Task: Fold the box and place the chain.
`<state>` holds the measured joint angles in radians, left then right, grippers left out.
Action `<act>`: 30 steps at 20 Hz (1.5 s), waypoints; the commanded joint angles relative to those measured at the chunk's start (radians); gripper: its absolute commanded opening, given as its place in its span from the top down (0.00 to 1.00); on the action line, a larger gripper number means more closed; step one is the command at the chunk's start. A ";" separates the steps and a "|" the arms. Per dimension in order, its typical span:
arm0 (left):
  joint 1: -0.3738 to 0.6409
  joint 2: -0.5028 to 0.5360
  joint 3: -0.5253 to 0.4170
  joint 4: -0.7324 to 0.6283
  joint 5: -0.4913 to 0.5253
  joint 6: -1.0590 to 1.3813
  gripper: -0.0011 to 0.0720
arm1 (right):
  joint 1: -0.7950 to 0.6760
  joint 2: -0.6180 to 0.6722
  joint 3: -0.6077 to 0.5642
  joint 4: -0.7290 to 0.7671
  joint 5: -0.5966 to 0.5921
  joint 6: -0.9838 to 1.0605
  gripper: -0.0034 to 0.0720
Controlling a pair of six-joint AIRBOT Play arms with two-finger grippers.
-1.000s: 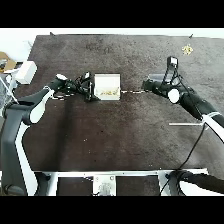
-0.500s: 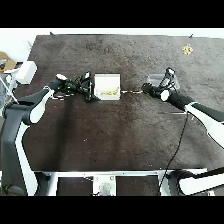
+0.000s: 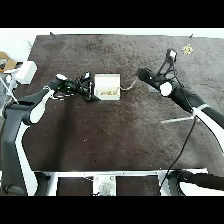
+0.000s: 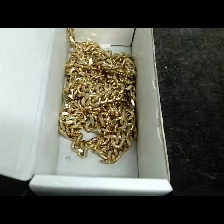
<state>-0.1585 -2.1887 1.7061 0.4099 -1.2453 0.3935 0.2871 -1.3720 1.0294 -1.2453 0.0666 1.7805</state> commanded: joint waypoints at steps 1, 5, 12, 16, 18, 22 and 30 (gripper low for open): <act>-0.001 0.000 0.000 0.000 0.000 0.000 0.51 | 0.122 0.157 0.002 -0.015 -0.100 -0.039 0.95; -0.001 0.000 0.000 0.000 0.000 0.000 0.51 | 0.243 0.158 0.002 -0.014 -0.201 -0.038 0.95; -0.001 0.000 0.000 0.000 0.000 0.000 0.51 | 0.325 -0.075 0.002 -0.014 -0.214 -0.035 0.95; -0.001 0.000 0.000 0.000 0.000 0.000 0.51 | 0.318 -0.119 0.002 -0.130 -0.182 -0.035 0.48; -0.001 0.000 0.000 0.000 0.000 0.000 0.51 | 0.279 -0.065 0.005 -0.164 -0.155 -0.035 0.68; -0.001 0.000 0.000 0.000 0.000 0.000 0.51 | 0.099 0.003 0.201 -0.220 0.260 -0.224 0.68; -0.001 0.000 0.000 0.000 0.000 0.000 0.51 | -0.217 -0.328 0.562 0.744 0.753 -1.200 0.68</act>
<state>-0.1585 -2.1887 1.7061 0.4103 -1.2449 0.3935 0.1642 -1.5768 1.4887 -0.8562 0.6235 0.9089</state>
